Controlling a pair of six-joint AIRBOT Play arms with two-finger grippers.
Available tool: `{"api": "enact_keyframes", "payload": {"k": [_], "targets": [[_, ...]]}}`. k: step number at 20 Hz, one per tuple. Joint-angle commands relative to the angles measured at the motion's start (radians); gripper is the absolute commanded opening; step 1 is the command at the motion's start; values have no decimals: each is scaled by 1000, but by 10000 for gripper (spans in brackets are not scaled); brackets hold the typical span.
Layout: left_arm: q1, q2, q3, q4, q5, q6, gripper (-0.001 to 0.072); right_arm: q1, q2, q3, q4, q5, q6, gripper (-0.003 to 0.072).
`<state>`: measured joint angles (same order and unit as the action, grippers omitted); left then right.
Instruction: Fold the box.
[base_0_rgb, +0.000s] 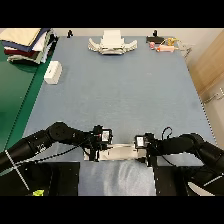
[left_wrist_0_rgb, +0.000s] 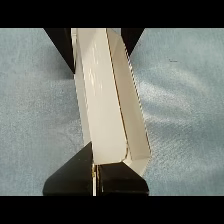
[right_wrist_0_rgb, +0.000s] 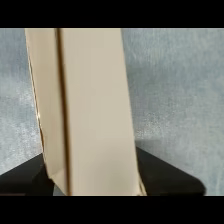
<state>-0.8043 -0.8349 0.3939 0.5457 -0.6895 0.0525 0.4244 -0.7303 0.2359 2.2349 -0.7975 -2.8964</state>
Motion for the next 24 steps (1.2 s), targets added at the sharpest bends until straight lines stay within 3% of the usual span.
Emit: {"api": "enact_keyframes", "payload": {"k": [1,3,5,8,10,13,15,17,24], "targets": [[0,0,0,0,0,0,14,1,-6,-3,-6,3,-11,628],[0,0,0,0,0,0,14,1,-6,-3,-20,-1,-10,550],[0,0,0,0,0,0,14,1,-6,-3,-30,-2,-10,520],[0,0,0,0,0,0,14,1,-19,-4,-34,2,-10,527],[0,0,0,0,1,0,14,1,-25,-4,-35,2,-10,609],[0,0,0,0,1,0,14,1,-24,-5,-34,1,-10,610],[0,0,0,0,1,0,14,1,-24,-5,-32,3,-10,608],[0,0,0,0,0,0,14,1,-24,-5,-33,3,-10,509],[0,0,0,0,0,0,14,1,-23,-3,-39,21,-10,510]]}}
